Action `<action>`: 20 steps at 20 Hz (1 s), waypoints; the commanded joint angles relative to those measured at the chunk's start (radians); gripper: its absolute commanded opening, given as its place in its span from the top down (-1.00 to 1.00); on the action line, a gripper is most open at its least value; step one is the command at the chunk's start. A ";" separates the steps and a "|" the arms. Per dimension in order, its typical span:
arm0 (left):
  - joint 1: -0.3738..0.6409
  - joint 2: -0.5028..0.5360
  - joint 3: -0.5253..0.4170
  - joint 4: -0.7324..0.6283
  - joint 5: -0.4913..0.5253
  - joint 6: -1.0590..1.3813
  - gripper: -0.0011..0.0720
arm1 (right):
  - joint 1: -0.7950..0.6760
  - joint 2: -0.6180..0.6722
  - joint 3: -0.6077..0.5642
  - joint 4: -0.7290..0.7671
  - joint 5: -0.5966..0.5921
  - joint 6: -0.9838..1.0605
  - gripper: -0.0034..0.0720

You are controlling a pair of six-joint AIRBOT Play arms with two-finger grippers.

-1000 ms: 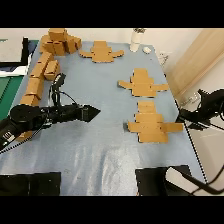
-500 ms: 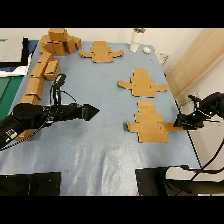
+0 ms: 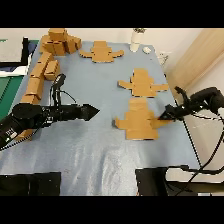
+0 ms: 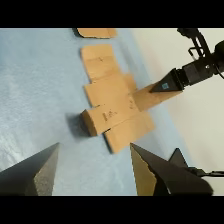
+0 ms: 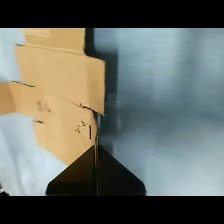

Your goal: Fold the box.

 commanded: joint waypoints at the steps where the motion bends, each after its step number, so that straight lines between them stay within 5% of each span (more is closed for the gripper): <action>1: 0.005 0.000 0.000 0.000 -0.039 -0.035 -0.92 | 0.158 0.007 -0.002 0.204 -0.022 0.019 0.90; 5: 0.106 0.000 0.002 0.018 -0.175 -0.097 -0.92 | 0.410 0.008 -0.001 0.283 0.104 0.056 0.91; 10: 0.290 -0.001 0.002 0.264 -0.376 -0.320 -0.92 | 0.611 0.010 -0.001 0.271 0.223 0.100 0.90; 12: 0.336 0.000 0.002 0.300 -0.417 -0.321 -0.92 | 0.684 0.009 -0.001 0.233 0.224 0.108 0.63; 14: 0.345 -0.001 0.002 0.300 -0.420 -0.320 -0.92 | 0.735 0.009 -0.001 0.174 0.246 0.178 0.90; 17: 0.345 -0.001 0.002 0.332 -0.402 -0.322 -0.92 | 0.764 0.014 -0.003 0.164 0.254 0.145 0.91; 18: 0.345 -0.003 0.002 0.348 -0.389 -0.333 -0.68 | 0.768 0.021 -0.013 0.169 0.267 0.120 0.91; 19: 0.345 -0.006 0.000 0.367 -0.379 -0.339 -0.04 | 0.770 0.040 -0.037 0.172 0.297 0.100 0.91; 20: 0.344 -0.011 -0.001 0.393 -0.379 -0.338 0.18 | 0.770 0.062 -0.069 0.185 0.327 0.071 0.91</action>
